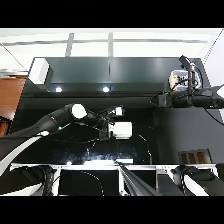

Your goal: Fold the box and place the chain.

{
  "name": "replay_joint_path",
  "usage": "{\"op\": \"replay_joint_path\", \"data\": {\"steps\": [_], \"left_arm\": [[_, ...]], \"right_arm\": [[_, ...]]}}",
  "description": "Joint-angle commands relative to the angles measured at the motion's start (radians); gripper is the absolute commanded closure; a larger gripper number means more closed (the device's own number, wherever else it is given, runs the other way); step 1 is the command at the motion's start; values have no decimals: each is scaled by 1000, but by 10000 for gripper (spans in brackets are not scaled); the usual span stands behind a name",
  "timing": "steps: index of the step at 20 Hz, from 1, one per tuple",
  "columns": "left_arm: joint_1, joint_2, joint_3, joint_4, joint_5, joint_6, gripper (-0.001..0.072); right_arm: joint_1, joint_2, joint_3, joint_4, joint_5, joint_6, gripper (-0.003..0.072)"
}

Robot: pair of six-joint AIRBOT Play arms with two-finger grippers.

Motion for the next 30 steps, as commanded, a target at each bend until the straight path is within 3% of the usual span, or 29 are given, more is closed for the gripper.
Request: {"op": "replay_joint_path", "data": {"steps": [1, 2, 3, 4, 5, 9, 15, 19, 21, 24, 30], "left_arm": [[-40, -48, 0, 11, 63, 0, 2], [-42, -51, 0, 19, 63, -1, 7], [-41, -46, 0, 20, 64, -11, 101], [-33, -34, 2, 39, 69, -47, 321], [-18, -16, 4, 63, 64, -93, 366], [145, 82, 5, 216, -30, -330, 381], [678, 220, 4, 330, -220, -510, 380], [1029, 220, 5, 344, -190, -528, 380], [1139, 204, 6, 345, -143, -517, 380], [1218, 135, 56, 370, -105, -471, 380], [1218, -85, 243, 387, -41, -527, 380]], "right_arm": [[-1, 1, 1, 0, -12, 0, 647], [-1, 1, 1, 0, -12, 0, 647], [-1, 1, 1, 0, -12, 0, 647], [-1, 1, 1, 0, -12, 0, 647], [-1, 1, 1, 0, -11, 0, 647], [-1, 1, 1, 0, -6, 0, 647], [-1, 1, 1, 0, -13, 0, 647], [-1, 0, 1, 0, -18, 0, 647], [-1, 0, 1, 0, -17, 0, 647], [-1, 0, 1, 0, -21, 0, 647], [-1, 0, 1, 0, -43, 0, 647]]}}
